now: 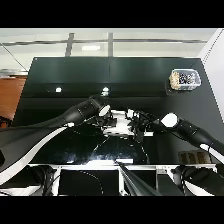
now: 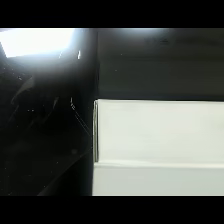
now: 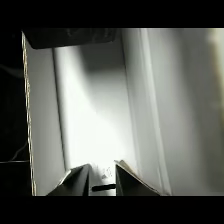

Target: Fold the box and place the chain.

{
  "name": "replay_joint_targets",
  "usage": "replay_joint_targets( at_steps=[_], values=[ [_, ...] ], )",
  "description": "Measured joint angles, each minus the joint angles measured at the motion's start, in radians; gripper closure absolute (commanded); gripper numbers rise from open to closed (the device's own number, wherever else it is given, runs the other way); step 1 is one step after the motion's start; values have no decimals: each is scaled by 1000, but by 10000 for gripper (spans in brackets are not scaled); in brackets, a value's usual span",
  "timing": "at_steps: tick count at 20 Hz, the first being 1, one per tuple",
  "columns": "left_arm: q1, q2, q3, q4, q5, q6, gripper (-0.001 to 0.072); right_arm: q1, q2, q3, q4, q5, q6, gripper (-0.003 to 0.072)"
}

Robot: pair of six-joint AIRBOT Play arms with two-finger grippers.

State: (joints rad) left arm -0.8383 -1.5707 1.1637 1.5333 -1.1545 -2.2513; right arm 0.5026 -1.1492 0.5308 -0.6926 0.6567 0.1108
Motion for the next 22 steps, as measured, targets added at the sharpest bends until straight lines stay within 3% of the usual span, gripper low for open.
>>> replay_joint_targets(
  at_steps=[1, 2, 3, 6, 9, 14, 18, 22],
  values=[
    [0, 0, 0, -1, 0, 0, 683, 0, -1, 0, 1, 0, 3, 455],
    [0, 0, 0, -1, 0, 0, 682, 1, -1, 0, 1, -3, 7, 508],
    [0, 0, 0, -1, 0, 0, 683, 0, -1, 0, 1, -5, 13, 616],
    [0, 0, 0, -2, 4, -4, 682, -39, 40, 0, 0, 8, 115, 624],
    [0, 0, 0, -2, 6, -2, 682, -147, 145, 1, -46, 113, 342, 624],
    [0, 0, 0, -3, 2, 0, 682, -486, 282, -16, -217, 331, 823, 624],
    [0, 0, 0, -2, 1, 0, 682, -715, 269, -93, -256, 397, 1087, 624],
    [0, 0, 0, -1, 0, 0, 682, -739, 159, -150, -165, 442, 1158, 624]
  ],
)
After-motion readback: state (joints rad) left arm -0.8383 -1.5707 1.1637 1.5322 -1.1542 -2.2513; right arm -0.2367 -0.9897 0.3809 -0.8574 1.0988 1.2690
